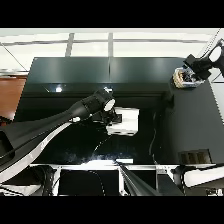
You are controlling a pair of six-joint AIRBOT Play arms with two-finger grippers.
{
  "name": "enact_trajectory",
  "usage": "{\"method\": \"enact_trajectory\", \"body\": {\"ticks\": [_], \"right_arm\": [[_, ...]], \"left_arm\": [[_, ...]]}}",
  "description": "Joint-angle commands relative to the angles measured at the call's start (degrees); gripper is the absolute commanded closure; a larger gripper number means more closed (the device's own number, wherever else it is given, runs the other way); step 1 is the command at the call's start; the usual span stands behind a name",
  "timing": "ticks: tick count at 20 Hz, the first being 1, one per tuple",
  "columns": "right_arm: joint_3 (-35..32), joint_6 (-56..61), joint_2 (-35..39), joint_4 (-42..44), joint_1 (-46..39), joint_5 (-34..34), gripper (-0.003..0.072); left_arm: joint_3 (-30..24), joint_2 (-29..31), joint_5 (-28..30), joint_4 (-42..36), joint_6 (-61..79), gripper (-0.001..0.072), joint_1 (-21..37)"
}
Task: Fold the box and place the chain.
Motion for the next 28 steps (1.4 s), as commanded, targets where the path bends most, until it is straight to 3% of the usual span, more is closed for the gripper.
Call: {"method": "enact_trajectory", "body": {"ticks": [1,5,13,16,18,28], "right_arm": [[8.8,5.1,-8.7,4.1,-1.1,5.4,0.0115],[8.8,7.1,-10.5,4.9,-2.0,2.6,0.0116],[8.8,5.3,-14.6,7.1,-2.0,3.0,0.0116],[8.8,4.2,-15.2,7.4,-2.0,2.2,0.0291],[9.2,-0.2,-14.8,9.6,-2.2,1.9,0.0673],[9.2,-16.4,-1.2,14.8,-5.8,5.5,0.0677]], "left_arm": [[0.0,0.0,0.0,0.0,0.0,0.0686,0.0],[0.0,0.0,0.0,0.0,0.0,0.0686,0.0],[0.0,0.0,0.0,0.0,0.0,0.0686,0.0],[0.0,0.0,0.0,0.0,0.0,0.0686,0.0],[0.0,0.0,0.0,0.0,0.0,0.0686,0.0],[0.0,0.0,0.0,0.0,0.0,0.0686,0.0]]}}
